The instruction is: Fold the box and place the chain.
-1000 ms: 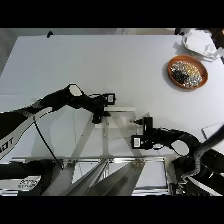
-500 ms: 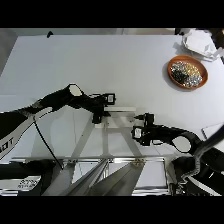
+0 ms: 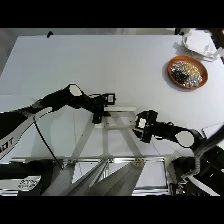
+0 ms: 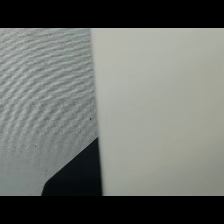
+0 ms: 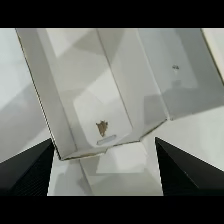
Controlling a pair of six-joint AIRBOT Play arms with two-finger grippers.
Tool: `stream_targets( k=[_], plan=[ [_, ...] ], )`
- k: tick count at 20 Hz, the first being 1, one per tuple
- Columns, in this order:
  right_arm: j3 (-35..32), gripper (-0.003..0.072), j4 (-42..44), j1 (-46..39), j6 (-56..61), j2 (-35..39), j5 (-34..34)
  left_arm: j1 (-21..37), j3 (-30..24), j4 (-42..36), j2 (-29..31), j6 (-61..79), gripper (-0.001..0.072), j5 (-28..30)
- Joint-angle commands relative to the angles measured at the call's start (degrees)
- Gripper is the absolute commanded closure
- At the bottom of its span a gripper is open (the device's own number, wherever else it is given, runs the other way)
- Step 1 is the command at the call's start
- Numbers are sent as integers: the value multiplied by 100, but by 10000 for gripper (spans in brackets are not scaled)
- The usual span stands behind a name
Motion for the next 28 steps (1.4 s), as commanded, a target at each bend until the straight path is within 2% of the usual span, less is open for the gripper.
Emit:
stream_targets(
  k=[1,5,8,11,18,25,28],
  plan=[
    [4,8,345,-227,-28,-120,24,0,4,0,4,2,700,2],
    [4,7,446,-227,-446,-299,-203,0,4,0,4,2,700,2],
    [4,7,874,-229,-1204,-431,-164,0,4,0,4,2,700,2],
    [17,7,1460,-470,-1993,-551,146,0,4,0,4,2,700,2],
    [393,7,1547,-890,-2487,-870,588,0,4,2,4,2,700,2],
    [411,7,1853,-1121,-3639,-999,1132,0,4,2,4,2,700,2],
    [422,8,1867,-1412,-3727,-1106,1305,0,4,0,4,2,700,2]
  ],
)
